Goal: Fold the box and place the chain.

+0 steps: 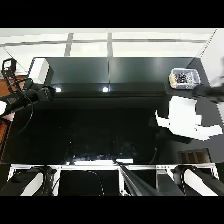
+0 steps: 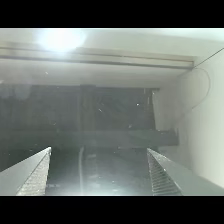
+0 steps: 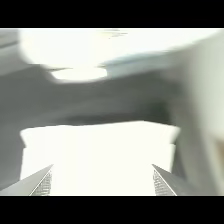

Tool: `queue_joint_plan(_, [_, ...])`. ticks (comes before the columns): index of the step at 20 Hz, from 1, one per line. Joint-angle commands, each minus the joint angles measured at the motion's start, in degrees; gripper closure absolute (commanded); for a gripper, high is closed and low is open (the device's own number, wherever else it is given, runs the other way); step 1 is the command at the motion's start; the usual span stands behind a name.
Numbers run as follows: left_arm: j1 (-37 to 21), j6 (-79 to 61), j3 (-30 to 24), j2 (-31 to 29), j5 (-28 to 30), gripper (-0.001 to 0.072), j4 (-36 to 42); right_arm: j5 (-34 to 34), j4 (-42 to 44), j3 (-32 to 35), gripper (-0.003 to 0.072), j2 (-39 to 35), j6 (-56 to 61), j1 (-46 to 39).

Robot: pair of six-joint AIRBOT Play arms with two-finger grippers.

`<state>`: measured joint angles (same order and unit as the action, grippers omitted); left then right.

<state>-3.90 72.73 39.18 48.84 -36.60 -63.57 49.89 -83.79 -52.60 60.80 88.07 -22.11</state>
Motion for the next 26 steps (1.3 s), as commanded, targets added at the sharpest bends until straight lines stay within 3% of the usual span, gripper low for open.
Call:
queue_joint_plan(1, [-0.07, -0.31, 0.00, 0.35, 0.13, -0.0001, 0.33, 5.44, -3.15, -1.68, -0.0022, 1.70, 0.96, -23.58])
queue_joint_plan(5, [-0.04, -0.31, 0.00, 1.07, 0.17, -0.0001, -0.44, 19.89, 23.30, -1.75, -0.0022, 10.82, -24.68, -41.83])
queue_joint_plan(8, [0.00, -0.28, 0.00, 1.27, 0.04, -0.0001, -0.22, 26.51, 23.30, -1.79, -0.0022, 16.46, -32.92, -41.46])
queue_joint_plan(12, [0.00, -0.28, -0.02, 1.31, -0.94, -0.0001, -0.26, 23.06, 23.17, -2.32, -0.0021, 19.50, -34.95, -36.22])
queue_joint_plan(13, [-0.02, -0.28, -0.02, 1.57, -1.64, -0.0001, -0.28, 23.32, 22.58, -2.32, 0.0097, 19.61, -34.69, -35.15])
queue_joint_plan(15, [0.00, -0.28, -0.02, 2.34, -3.02, -0.0001, -0.26, 25.14, 18.84, -2.67, 0.0506, 19.61, -34.71, -33.00])
queue_joint_plan(16, [0.00, -0.28, -0.02, 2.60, -3.23, 0.0000, -0.24, 27.19, 17.90, -3.41, 0.0637, 19.58, -34.75, -32.04])
queue_joint_plan(18, [0.17, -0.33, 0.00, 2.60, -2.80, -0.0001, -0.17, 30.88, 19.37, -5.35, 0.0668, 18.80, -32.72, -29.90])
queue_joint_plan(21, [0.20, -0.33, -0.02, 2.60, -2.91, 0.0000, 0.85, 30.56, 28.96, -5.20, 0.0669, 13.18, -32.17, -23.74])
queue_joint_plan(23, [0.24, -0.39, -0.02, 2.62, -4.00, -0.0001, 2.93, 27.28, 31.93, -3.34, 0.0668, 7.87, -31.87, -17.03])
queue_joint_plan(26, [2.62, -0.61, -0.02, 2.64, -7.37, -0.0001, 3.19, 16.04, 37.31, 5.44, 0.0669, -2.03, -29.40, -4.87])
